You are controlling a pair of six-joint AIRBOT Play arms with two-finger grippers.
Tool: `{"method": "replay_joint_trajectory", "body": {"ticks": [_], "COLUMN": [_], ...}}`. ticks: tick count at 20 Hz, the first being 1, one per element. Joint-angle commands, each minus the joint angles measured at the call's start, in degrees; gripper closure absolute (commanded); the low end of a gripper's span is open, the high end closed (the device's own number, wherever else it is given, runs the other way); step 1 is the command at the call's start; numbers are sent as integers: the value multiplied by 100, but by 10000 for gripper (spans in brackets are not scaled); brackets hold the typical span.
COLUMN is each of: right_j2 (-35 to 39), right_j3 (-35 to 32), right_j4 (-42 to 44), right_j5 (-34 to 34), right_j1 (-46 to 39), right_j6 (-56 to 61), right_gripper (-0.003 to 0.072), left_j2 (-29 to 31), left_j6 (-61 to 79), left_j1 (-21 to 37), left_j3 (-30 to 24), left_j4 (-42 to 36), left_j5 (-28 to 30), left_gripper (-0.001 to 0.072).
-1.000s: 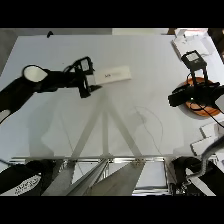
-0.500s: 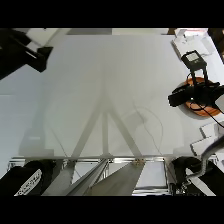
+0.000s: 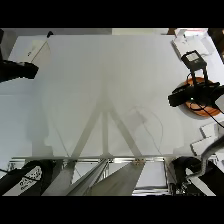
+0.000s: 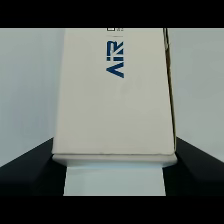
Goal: Fold the box and place the chain.
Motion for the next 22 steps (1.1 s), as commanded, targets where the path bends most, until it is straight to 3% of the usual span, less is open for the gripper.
{"method": "replay_joint_trajectory", "body": {"ticks": [1,8,11,13,14,15,16,22], "right_j2": [4,4,4,4,4,4,4,4], "right_j3": [7,7,7,7,7,7,7,4], "right_j4": [4,4,4,4,4,4,4,4], "right_j5": [0,0,0,0,0,0,0,0], "right_j1": [-2,-2,-2,-2,-2,-2,-2,-2], "right_j6": [2,2,2,2,2,2,2,2], "right_gripper": [677,677,677,677,677,677,677,677], "left_j2": [-874,-2177,-2365,-2374,-2369,-2354,-2319,-1646], "left_j6": [-417,-407,-409,-407,-404,-409,-411,-411], "left_j1": [15,-20,-17,-17,-17,-17,-17,-17], "left_j3": [-2,-2,-2,-2,-2,-2,-2,0], "left_j4": [61,166,439,719,885,1082,1182,1191], "left_j5": [715,916,931,935,933,922,909,752], "left_gripper": [708,704,613,593,555,353,11,7]}}
